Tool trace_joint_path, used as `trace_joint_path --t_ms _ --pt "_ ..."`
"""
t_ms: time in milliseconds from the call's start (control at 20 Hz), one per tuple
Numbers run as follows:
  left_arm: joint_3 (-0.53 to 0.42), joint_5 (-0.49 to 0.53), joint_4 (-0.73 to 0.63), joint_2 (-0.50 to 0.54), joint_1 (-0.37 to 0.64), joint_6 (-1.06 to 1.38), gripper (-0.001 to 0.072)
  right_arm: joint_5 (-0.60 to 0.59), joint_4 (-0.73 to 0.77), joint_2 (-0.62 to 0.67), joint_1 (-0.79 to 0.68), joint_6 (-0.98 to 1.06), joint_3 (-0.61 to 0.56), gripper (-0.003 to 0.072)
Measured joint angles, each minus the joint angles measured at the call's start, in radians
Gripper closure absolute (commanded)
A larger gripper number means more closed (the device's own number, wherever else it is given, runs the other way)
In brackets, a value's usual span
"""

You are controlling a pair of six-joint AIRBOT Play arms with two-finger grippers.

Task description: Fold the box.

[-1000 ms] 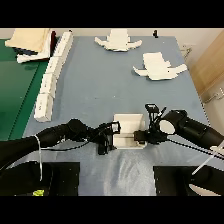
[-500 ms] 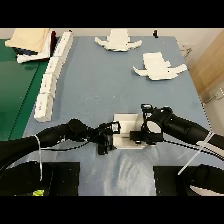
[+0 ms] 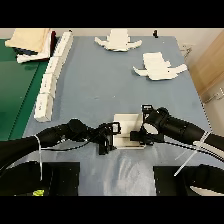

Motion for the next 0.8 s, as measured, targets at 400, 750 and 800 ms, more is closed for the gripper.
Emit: trace_joint_path --t_ms 400,750,800 --pt "0.0 -0.001 0.003 0.0 0.0 0.0 0.0255 0.019 0.019 0.057 0.003 -0.073 0.038 0.0251" --pt "0.0 -0.001 0.003 0.0 0.0 0.001 0.0255 0.117 -0.085 0.238 -0.105 -0.117 0.075 0.0677" --pt "0.0 -0.001 0.003 0.0 0.0 0.001 0.0255 0.116 -0.093 0.247 -0.166 -0.153 0.076 0.0684"
